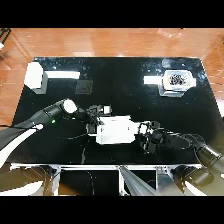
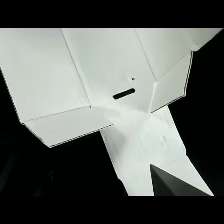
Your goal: Fold the box and place the chain.
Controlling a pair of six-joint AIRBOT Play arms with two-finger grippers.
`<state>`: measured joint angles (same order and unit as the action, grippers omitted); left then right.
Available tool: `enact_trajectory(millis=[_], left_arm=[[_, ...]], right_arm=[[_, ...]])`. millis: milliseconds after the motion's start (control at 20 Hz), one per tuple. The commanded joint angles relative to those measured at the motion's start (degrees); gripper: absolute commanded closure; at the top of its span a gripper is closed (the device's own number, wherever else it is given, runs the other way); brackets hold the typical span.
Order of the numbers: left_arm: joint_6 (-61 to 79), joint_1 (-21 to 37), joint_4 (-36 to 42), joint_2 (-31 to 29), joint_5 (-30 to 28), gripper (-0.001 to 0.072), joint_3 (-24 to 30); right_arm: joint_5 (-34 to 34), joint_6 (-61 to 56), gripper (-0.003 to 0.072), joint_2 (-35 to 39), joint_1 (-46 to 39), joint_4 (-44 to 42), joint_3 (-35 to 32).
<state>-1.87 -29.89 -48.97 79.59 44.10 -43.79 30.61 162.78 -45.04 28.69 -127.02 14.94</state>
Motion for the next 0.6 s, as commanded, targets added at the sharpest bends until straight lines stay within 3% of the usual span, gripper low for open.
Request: enact_trajectory(millis=[0,300,550], left_arm=[[0.02,-0.02,-0.04,0.04,0.09,0.0695,0.0],[0.13,-0.02,-0.07,0.04,1.62,0.0695,-0.07],[0.13,-0.02,-0.04,0.04,1.62,0.0695,-0.07]], right_arm=[[0.0,2.08,-0.0016,-0.52,1.79,-2.12,-0.02],[-8.52,2.62,-0.0016,-3.34,8.85,-3.54,0.13],[-9.9,2.45,-0.0016,-6.12,8.94,-5.27,3.48]])
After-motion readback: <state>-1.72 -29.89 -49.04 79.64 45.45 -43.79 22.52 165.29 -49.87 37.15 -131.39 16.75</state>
